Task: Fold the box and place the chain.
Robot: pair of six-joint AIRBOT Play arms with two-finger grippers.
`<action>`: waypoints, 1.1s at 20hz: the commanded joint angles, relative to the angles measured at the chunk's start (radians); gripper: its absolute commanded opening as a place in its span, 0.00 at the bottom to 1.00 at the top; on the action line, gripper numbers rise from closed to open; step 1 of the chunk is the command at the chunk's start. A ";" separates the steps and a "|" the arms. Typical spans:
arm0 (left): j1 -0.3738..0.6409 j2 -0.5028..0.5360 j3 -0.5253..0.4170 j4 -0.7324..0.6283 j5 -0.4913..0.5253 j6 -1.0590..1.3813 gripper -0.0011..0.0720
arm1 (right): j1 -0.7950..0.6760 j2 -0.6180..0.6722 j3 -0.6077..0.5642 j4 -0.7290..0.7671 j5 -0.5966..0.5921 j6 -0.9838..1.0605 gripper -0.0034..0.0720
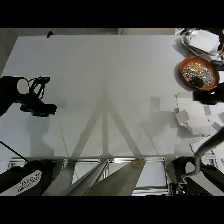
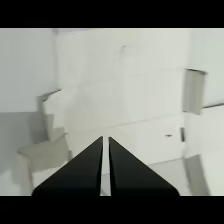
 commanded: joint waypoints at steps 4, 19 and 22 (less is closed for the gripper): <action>0.001 0.000 0.000 0.000 0.000 0.000 0.03 | -0.302 -0.235 0.202 -0.132 0.018 -0.190 0.69; 0.001 0.000 0.000 0.000 -0.003 0.000 0.03 | -0.367 -0.568 0.304 -0.208 0.138 -0.390 0.64; 0.001 0.000 0.000 0.000 -0.003 0.000 0.03 | -0.370 -0.570 0.304 -0.196 0.169 -0.391 0.15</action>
